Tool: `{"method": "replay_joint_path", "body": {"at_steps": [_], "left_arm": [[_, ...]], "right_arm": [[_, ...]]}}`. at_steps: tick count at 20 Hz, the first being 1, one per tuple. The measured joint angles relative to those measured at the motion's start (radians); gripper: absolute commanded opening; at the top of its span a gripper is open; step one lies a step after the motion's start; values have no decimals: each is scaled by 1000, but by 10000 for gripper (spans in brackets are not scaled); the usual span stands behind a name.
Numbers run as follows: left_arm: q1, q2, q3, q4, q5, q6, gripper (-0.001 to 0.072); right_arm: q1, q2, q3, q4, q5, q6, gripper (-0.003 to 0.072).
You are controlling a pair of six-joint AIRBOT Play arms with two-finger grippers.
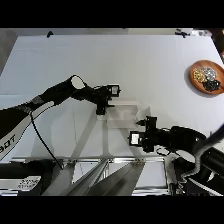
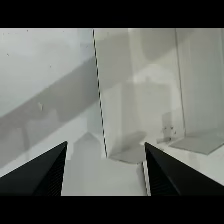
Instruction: Fold the box and place the chain.
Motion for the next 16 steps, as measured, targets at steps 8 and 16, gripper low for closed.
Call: {"method": "replay_joint_path", "body": {"at_steps": [8, 16], "left_arm": [[0, 0, 0, 0, 0, 0, 16], [0, 0, 0, 0, 0, 0, 16]], "right_arm": [[-189, -8, -20, 512, -45, -578, 696], [-340, 71, -99, 667, -43, -713, 689]]}}
